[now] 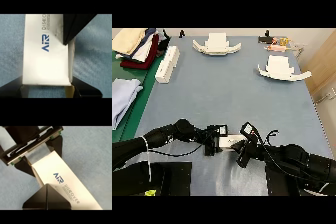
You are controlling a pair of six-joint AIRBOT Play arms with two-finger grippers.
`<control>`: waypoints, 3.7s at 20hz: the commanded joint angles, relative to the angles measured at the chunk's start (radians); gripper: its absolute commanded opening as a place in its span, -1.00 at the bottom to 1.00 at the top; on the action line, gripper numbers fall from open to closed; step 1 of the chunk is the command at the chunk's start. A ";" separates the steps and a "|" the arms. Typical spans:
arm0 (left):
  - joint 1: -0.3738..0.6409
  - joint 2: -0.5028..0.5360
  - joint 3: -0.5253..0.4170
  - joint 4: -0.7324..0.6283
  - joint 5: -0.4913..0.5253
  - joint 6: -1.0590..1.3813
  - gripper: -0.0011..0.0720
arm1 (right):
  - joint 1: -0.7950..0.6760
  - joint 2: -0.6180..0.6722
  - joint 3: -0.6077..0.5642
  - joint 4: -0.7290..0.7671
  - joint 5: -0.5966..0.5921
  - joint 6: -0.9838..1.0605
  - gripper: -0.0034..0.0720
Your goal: Fold the box.
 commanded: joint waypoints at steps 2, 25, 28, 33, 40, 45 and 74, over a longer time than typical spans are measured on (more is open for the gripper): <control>0.001 0.000 0.001 0.002 0.001 0.001 0.45 | -0.012 0.108 0.002 -0.106 -0.044 0.021 -0.90; 0.001 0.000 0.001 0.002 0.000 0.001 0.45 | -0.077 0.148 0.002 -0.208 -0.302 0.027 -0.90; 0.001 0.000 0.001 0.002 0.000 0.001 0.45 | -0.077 0.149 0.007 -0.208 -0.293 0.026 -0.90; 0.001 0.000 0.001 0.002 0.000 0.001 0.45 | -0.077 0.148 0.089 -0.327 -0.303 0.025 -0.90; 0.001 0.000 0.001 0.002 0.001 0.001 0.45 | -0.077 0.146 0.242 -0.587 -0.566 0.129 -0.90; 0.001 0.000 0.001 0.001 0.000 0.001 0.45 | -0.167 0.069 0.340 -0.714 -0.814 0.373 -0.90; 0.027 0.015 0.016 0.008 0.002 -0.172 0.45 | -0.547 -0.444 0.782 -0.472 -1.053 0.453 -0.90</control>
